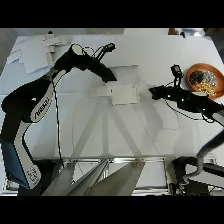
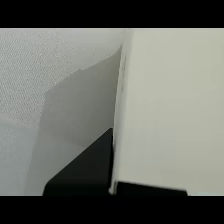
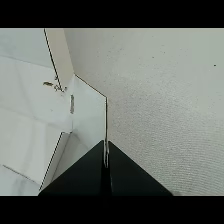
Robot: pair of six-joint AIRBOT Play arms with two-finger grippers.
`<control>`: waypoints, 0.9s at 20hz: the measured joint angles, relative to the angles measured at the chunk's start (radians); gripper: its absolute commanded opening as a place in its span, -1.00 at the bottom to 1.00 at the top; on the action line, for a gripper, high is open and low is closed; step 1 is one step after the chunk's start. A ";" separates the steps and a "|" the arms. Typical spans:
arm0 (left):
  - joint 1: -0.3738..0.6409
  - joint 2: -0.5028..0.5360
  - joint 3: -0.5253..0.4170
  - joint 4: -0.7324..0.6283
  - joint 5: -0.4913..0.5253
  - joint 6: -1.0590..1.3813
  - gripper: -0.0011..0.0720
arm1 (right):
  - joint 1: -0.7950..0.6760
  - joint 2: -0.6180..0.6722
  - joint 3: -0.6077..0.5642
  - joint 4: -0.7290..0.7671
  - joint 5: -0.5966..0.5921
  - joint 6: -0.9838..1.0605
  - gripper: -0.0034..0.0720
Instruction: Fold the box and place the chain.
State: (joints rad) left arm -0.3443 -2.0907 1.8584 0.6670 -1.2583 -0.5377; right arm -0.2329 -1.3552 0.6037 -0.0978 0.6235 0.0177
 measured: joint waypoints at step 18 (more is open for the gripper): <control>0.072 0.232 0.000 0.003 -0.169 0.023 -0.96 | 0.000 0.370 0.000 -0.114 0.002 0.003 0.46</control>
State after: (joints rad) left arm -0.2726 -1.8591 1.8584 0.6697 -1.4273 -0.5152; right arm -0.2329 -0.9852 0.6037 -0.2123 0.6250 0.0212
